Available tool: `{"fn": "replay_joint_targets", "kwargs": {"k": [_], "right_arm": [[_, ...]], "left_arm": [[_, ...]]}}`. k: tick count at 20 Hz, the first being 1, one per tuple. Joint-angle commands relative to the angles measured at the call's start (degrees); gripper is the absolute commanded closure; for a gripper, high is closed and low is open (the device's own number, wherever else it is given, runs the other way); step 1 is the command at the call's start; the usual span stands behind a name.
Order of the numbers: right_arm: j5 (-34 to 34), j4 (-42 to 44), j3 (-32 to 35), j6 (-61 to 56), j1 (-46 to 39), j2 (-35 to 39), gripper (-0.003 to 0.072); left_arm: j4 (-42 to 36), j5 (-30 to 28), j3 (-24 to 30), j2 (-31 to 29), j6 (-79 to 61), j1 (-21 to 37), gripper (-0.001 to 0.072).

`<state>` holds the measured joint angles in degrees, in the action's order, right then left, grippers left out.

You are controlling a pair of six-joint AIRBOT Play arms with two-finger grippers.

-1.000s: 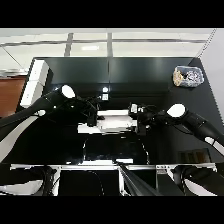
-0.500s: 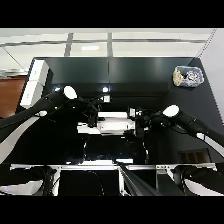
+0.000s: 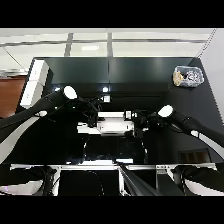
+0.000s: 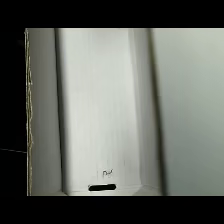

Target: Fold the box and place the chain.

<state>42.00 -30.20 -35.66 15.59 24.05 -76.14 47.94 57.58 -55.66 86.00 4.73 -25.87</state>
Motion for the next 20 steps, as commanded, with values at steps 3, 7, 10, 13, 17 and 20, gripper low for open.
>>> {"fn": "replay_joint_targets", "kwargs": {"k": [3, 7, 10, 13, 17, 20], "right_arm": [[-0.39, -4.02, -0.46, -3.76, 0.66, -0.55, -0.0017], [-0.35, -4.2, -0.46, -3.87, 0.66, -0.55, -0.0016], [-0.15, -4.13, -0.46, -3.85, 0.55, -0.55, -0.0016], [0.46, -3.93, -0.46, -3.78, -0.07, -0.55, -0.0016], [1.4, -3.98, -0.46, -3.5, -0.33, -0.55, -0.0016], [2.12, -3.67, -0.46, -3.48, -1.07, -0.52, -0.0016]], "left_arm": [[0.02, -0.09, -0.04, 0.0, -0.04, -0.04, 0.0685], [0.0, -0.09, -0.04, 0.0, -0.02, -0.04, 0.0685], [0.0, -0.07, -0.04, 0.0, -0.04, -0.04, 0.0685], [0.0, -0.07, -0.04, 0.0, -0.02, -0.04, 0.0685], [0.04, -0.09, -0.04, 0.0, -0.04, -0.02, 0.0685], [0.02, -0.09, -0.04, 0.0, -0.04, -0.04, 0.0685]]}}
